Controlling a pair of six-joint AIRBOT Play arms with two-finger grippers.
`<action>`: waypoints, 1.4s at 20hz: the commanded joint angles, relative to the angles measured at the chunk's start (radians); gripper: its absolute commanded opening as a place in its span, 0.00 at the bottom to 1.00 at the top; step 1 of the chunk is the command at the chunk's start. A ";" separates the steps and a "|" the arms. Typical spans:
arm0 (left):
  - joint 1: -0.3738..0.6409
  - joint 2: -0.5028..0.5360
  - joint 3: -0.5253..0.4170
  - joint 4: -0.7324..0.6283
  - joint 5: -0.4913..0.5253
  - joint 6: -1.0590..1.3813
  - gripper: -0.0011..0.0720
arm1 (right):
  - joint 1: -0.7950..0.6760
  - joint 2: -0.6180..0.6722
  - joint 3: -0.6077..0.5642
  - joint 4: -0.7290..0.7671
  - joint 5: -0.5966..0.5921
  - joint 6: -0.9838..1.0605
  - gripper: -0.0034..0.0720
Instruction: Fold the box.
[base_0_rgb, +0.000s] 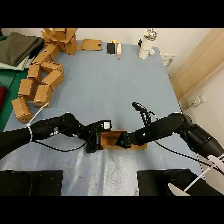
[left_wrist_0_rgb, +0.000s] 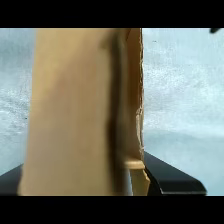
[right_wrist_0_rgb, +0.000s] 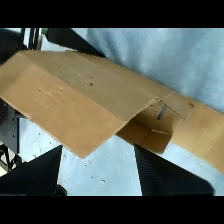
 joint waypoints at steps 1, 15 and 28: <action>0.002 0.008 0.001 0.019 0.066 0.016 0.63 | 0.001 0.001 0.001 0.000 0.029 0.009 0.98; 0.002 0.027 -0.008 0.049 0.040 0.024 0.63 | 0.001 0.001 0.001 0.006 0.028 0.046 0.97; 0.001 0.026 -0.008 0.049 0.002 0.039 0.63 | 0.000 -0.055 0.002 0.049 0.418 0.037 0.05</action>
